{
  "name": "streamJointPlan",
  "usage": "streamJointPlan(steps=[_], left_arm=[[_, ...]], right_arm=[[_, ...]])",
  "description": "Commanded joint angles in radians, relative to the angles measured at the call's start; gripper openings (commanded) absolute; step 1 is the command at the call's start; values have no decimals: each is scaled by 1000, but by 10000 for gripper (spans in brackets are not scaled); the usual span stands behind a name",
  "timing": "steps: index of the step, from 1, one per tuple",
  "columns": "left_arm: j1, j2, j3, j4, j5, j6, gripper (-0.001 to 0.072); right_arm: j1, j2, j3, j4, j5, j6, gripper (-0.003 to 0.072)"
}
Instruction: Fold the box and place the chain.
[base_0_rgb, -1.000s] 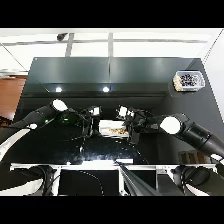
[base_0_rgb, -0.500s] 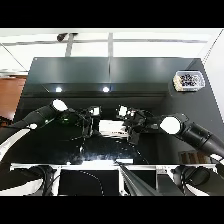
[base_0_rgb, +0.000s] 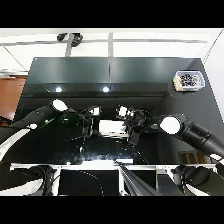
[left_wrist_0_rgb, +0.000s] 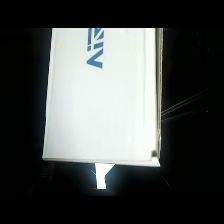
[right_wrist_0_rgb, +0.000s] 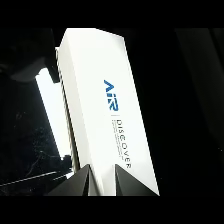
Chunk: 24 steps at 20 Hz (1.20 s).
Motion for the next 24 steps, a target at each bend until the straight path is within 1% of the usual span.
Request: streamJointPlan(steps=[1,14,19,24], left_arm=[[0,-1,1,0,0,1,433],[0,-1,1,0,0,1,432],[0,-1,1,0,0,1,432],[0,-1,1,0,0,1,433]], right_arm=[[0,-1,0,0,1,0,197],[0,-1,0,3,-28,23,197],[0,-1,0,1,11,23,197],[0,-6,-5,2,11,26,197]])
